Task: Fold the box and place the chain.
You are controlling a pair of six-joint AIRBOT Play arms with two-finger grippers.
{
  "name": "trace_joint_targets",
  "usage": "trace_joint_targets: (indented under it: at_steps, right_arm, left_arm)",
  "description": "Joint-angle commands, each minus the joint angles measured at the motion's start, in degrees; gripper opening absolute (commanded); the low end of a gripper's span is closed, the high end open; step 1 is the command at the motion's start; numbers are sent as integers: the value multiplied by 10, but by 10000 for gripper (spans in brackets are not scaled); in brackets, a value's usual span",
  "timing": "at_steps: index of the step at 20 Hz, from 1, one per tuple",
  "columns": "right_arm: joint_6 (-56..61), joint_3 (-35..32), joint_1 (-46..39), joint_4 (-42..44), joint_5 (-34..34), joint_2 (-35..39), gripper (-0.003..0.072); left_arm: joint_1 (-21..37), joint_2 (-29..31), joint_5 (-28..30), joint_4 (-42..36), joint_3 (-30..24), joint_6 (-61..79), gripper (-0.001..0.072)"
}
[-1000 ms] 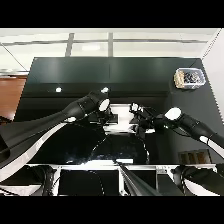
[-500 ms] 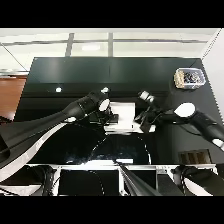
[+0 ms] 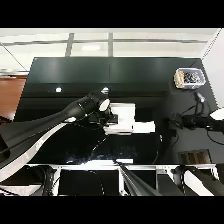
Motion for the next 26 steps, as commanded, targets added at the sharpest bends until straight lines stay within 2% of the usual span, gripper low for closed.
trace_joint_targets:
  at_steps: [1, 3, 5, 9, 14, 16, 17, 18, 24, 26]
  right_arm:
    - [-108, -22, 21, 123, 96, -79, 13]
    - [-168, -22, 75, 176, 121, -139, 13]
    - [-203, -21, 118, 216, 101, -170, 13]
    - [-288, -10, 151, 344, 87, -174, 14]
    - [-273, 66, 152, 269, 130, -174, 29]
    - [-260, 80, 152, 272, 161, -174, 595]
    - [-246, 80, 152, 281, 169, -174, 638]
    - [-211, 80, 154, 282, 172, -174, 544]
    - [-152, 100, 223, 280, 160, -174, 537]
    - [-101, 121, 257, 239, 148, -174, 366]
  left_arm:
    - [0, 0, 0, 0, 1, 0, 27]
    - [0, 0, -1, 1, 1, 0, 27]
    - [0, 0, -1, 1, 1, 0, 26]
    - [0, 0, -1, 1, 1, 0, 27]
    - [0, 0, -1, 3, 1, 0, 27]
    - [0, 0, -1, 3, 1, 0, 27]
    - [0, 0, -1, 3, 1, 0, 26]
    - [0, 0, 0, 3, 1, 0, 27]
    - [0, 0, 0, 3, 1, 0, 27]
    - [0, 0, 0, 3, 1, 0, 27]
